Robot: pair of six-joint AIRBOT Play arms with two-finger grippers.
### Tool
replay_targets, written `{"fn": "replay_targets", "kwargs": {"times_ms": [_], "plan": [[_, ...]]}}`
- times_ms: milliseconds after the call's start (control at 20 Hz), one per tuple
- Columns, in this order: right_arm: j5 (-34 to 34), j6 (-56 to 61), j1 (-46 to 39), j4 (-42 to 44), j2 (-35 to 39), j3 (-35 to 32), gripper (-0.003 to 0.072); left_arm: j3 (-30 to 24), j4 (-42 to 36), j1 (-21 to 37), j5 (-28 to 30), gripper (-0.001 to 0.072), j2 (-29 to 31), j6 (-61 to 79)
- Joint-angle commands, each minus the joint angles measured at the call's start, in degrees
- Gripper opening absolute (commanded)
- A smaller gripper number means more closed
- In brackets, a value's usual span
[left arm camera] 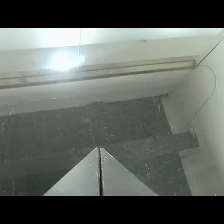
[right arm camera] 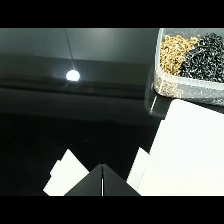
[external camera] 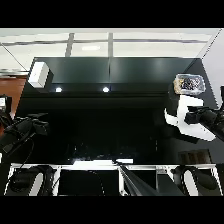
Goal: Fold the box and place the chain.
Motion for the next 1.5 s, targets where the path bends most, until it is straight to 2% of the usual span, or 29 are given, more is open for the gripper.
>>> {"fn": "replay_targets", "kwargs": {"times_ms": [0,700,800,950,1000,1100,1150,1200,1250,1300,1350,1450], "plan": [[0.0,0.0,0.0,0.0,0.0,0.0,0.0012,0.0,0.0,0.0,0.0,0.0026,0.1,0.0],[0.0,0.0,0.0,0.0,0.0,0.0,0.0012,0.0,-0.2,0.0,0.0,0.0027,0.1,0.0],[-0.3,0.0,0.0,2.4,0.0,0.0,0.0012,0.0,-0.3,0.0,0.1,0.0027,0.1,0.0],[-7.7,0.0,0.0,15.6,0.0,0.0,0.0012,-0.1,-0.3,0.0,2.3,0.0027,0.1,0.0],[-11.2,-0.2,0.0,19.5,-0.4,0.0,0.0012,-0.1,-0.3,0.0,5.7,0.0027,0.0,0.0],[-18.4,-0.2,0.0,20.2,-2.3,0.0,0.0013,-0.1,-1.6,0.0,12.8,0.0027,0.0,0.0],[-21.9,-0.2,-0.1,19.9,-4.4,0.0,0.0101,-0.1,-2.8,0.0,15.3,0.0027,-0.1,0.0],[-24.6,-0.1,-0.1,19.8,-7.3,0.0,0.0521,-0.1,-3.8,0.0,17.1,0.0033,-0.3,0.0],[-25.9,-0.2,0.0,19.7,-10.1,0.0,0.0720,-0.1,-4.6,0.0,17.9,0.0187,-0.9,0.0],[-25.9,-0.2,0.0,19.7,-13.0,0.3,0.0720,-0.1,-5.4,0.0,17.8,0.0591,-1.5,-0.1],[-24.7,-0.5,-0.1,17.8,-15.5,1.1,0.0720,0.0,-6.8,0.0,17.1,0.0695,-2.1,-0.3],[-23.6,0.7,-1.3,8.8,-19.8,4.1,0.0720,0.0,-7.8,0.0,14.3,0.0696,-3.1,-0.2]]}}
